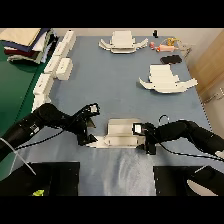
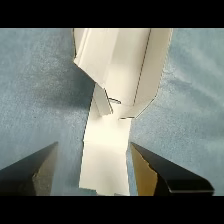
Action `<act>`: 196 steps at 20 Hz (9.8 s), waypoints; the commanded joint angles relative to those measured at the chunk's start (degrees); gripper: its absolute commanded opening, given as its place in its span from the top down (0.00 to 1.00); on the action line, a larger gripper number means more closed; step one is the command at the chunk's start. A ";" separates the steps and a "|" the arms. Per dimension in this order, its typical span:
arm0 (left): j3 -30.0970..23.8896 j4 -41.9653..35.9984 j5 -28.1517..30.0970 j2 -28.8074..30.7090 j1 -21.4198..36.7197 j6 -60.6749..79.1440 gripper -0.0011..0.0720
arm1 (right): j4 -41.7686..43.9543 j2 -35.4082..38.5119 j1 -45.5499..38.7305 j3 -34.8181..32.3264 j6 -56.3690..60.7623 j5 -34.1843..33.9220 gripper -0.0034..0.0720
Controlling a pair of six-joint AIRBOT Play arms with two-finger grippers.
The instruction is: Fold the box.
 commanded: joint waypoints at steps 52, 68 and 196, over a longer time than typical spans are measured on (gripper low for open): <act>-2.21 20.55 -10.75 13.27 9.66 -80.28 0.96 | 0.02 -0.04 0.04 -0.02 0.02 0.00 0.28; -6.27 -1.20 14.62 2.64 -10.80 -76.46 0.96 | 0.02 -0.04 0.04 -0.02 0.02 0.00 0.28; -3.85 -6.97 14.53 -11.85 -11.78 20.81 0.03 | 0.00 -0.04 0.02 -0.02 0.02 -0.02 0.28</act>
